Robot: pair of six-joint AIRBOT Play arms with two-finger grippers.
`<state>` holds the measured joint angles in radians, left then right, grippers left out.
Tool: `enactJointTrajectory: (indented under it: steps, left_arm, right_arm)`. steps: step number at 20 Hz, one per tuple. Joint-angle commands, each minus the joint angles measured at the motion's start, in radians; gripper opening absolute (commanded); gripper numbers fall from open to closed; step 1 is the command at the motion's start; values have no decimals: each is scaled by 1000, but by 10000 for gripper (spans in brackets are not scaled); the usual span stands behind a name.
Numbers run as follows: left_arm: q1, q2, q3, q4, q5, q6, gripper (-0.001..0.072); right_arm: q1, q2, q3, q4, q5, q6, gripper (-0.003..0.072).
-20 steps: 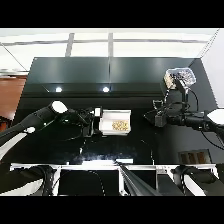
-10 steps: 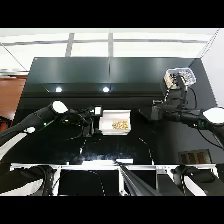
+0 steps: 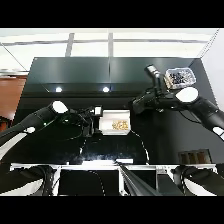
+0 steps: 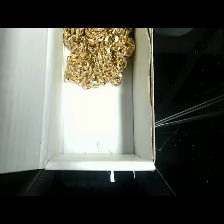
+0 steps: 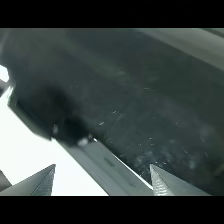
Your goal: Fold the box and place the chain.
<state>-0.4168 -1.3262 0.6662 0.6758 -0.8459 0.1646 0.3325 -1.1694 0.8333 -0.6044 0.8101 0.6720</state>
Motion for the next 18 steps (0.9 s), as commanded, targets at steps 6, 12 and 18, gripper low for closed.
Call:
enactJointTrajectory:
  steps: [6, 12, 18]
  left_arm:
    - [-1, 0, -1, 0, 0, 0, 401]
    - [-1, 0, -1, 0, 0, 0, 401]
    - [-1, 0, -1, 0, 0, 0, 401]
  right_arm:
    - [57, -18, 36, -58, 225, -435, 657]
    - [89, -19, -23, -56, 173, -556, 617]
    - [89, -29, -29, -59, 146, -557, 540]
